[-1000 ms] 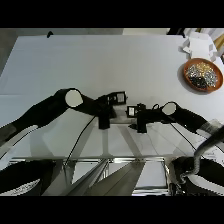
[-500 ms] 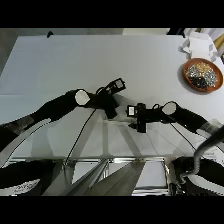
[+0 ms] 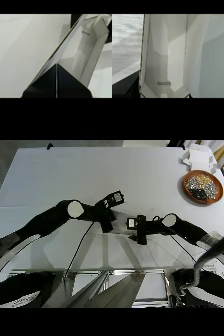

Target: Fold the box and place the chain.

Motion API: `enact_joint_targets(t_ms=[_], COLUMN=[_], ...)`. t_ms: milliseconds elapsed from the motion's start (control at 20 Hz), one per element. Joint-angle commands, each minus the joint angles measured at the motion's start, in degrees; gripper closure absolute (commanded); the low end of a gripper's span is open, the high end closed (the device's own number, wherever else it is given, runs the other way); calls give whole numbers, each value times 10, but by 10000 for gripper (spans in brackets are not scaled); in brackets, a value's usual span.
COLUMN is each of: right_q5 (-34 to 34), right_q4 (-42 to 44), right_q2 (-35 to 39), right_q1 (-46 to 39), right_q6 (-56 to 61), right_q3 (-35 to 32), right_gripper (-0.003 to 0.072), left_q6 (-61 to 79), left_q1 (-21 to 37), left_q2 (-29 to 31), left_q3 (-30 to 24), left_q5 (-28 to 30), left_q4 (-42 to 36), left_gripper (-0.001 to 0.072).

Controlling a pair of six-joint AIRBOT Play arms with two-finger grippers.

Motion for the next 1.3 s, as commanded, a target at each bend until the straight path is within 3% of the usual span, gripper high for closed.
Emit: enact_joint_targets(t_ms=[0,200,350,400,500,600,750,850,1250], right_q5=[1,0,0,1,1,0,0,0,0], right_q4=[2,2,2,2,2,2,2,2,2], right_q2=[0,0,0,0,0,0,0,0,0], right_q1=[0,0,0,0,0,0,0,0,0], right_q6=[2,2,2,2,2,2,2,2,2], right_q3=[0,0,0,0,0,0,0,0,0], right_gripper=[288,288,288,288,288,288,288,288,288], left_q6=[71,158,214,229,298,408,549,570,570], left_q1=[3,5,29,43,77,105,115,115,129], left_q2=[46,83,89,89,89,83,49,19,-19], left_q3=[0,0,0,0,0,0,0,0,0], left_q5=[-79,-183,-214,-214,-212,-209,-194,-174,-160], left_q4=[37,47,44,38,4,-53,-131,-161,-172], left_gripper=[704,700,694,686,540,476,479,501,507])
